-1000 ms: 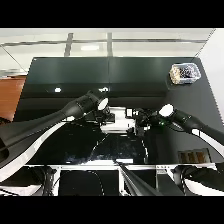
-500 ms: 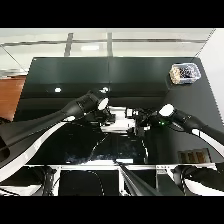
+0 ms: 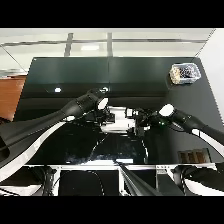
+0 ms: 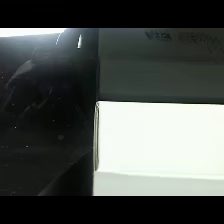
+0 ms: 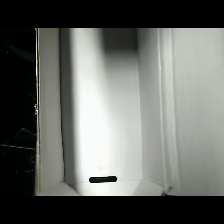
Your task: Fold the box and place the chain.
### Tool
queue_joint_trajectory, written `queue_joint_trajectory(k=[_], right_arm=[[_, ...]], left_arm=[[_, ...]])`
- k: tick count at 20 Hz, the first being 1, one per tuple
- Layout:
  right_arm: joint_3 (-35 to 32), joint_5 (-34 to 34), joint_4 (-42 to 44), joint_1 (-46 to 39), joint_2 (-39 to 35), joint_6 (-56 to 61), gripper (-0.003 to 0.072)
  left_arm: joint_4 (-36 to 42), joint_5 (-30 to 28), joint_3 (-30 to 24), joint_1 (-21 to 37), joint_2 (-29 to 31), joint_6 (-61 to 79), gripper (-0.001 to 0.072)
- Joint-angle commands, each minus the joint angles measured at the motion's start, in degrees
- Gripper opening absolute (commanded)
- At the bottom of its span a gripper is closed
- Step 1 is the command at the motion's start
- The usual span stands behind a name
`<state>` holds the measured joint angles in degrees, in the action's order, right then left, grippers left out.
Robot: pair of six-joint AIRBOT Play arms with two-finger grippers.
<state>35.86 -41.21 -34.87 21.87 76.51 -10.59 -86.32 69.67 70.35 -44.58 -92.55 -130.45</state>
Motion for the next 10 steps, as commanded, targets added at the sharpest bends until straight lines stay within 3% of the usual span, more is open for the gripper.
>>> queue_joint_trajectory(k=[1, 10], right_arm=[[0.04, -0.63, 1.07, 0.04, -0.48, 1.31, 0.0703], [0.04, -5.07, -13.66, 0.04, -8.83, 5.88, 0.0701]], left_arm=[[-0.07, -0.02, 0.0, -0.04, 0.02, -0.04, 0.0027], [-0.11, -0.07, 0.0, -0.04, 0.02, -0.02, 0.0028]])
